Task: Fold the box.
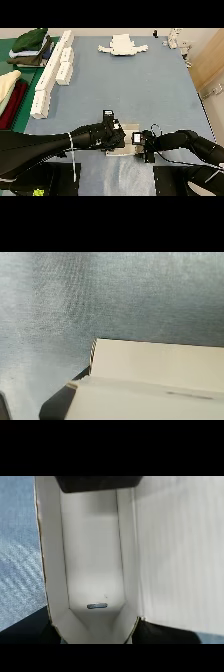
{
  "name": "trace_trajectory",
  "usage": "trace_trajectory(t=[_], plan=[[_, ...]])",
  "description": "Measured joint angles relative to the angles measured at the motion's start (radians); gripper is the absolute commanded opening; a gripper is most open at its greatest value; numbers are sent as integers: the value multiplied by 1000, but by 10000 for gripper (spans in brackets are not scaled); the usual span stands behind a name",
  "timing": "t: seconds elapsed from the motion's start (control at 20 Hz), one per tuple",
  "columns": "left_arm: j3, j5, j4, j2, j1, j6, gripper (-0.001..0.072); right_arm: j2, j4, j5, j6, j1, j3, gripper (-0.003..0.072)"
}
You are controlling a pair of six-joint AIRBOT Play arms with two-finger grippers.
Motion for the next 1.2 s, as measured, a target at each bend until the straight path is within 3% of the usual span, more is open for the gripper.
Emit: trace_trajectory(t=[0.05, 0.45, 0.7, 0.8, 1.0, 1.2], plan=[[0, 10, -4, 0, 0, 0, 642, 0, 0, 0, 0, 0, 0, 503], [26, -18, -4, 32, 0, 19, 647, 0, 0, 0, 0, 0, 0, 503], [58, -159, 27, 175, 0, 68, 639, 0, 0, 0, 0, 0, 0, 503], [63, -224, 37, 235, 0, 86, 15, 0, 0, 0, 0, 0, 0, 503], [65, -276, 58, 303, 0, 180, 12, 0, 0, 0, 0, 0, 0, 504], [66, -247, 68, 322, 0, 331, 11, 0, 0, 0, 0, 0, 0, 503]])
